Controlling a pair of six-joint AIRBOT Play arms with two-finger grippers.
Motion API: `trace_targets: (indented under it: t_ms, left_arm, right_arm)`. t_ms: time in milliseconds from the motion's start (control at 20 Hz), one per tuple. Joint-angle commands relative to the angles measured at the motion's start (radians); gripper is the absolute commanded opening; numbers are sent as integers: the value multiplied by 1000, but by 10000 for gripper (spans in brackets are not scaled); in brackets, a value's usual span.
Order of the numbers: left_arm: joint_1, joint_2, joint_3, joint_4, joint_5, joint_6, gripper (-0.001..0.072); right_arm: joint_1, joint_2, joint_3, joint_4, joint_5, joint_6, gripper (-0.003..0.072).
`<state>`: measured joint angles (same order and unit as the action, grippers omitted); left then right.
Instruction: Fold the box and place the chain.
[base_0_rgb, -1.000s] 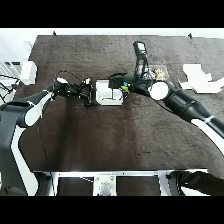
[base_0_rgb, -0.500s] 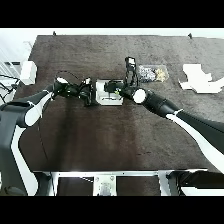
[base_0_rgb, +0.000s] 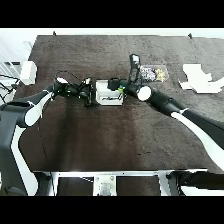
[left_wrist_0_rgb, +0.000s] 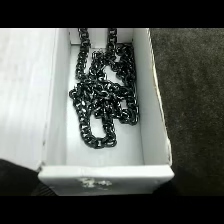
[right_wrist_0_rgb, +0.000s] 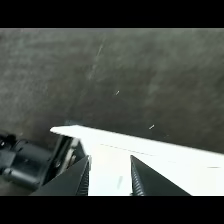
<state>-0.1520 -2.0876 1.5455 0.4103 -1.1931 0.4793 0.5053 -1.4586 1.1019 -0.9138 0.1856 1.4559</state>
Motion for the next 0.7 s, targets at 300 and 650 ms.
trace_targets:
  t_ms: [300,650]
  left_arm:
    - [0,-1,0,0,0,0,408]
    - [0,0,0,0,0,0,408]
  right_arm:
    - [-387,-3,-54,-16,51,-17,573]
    - [-407,-256,104,51,52,-16,573]
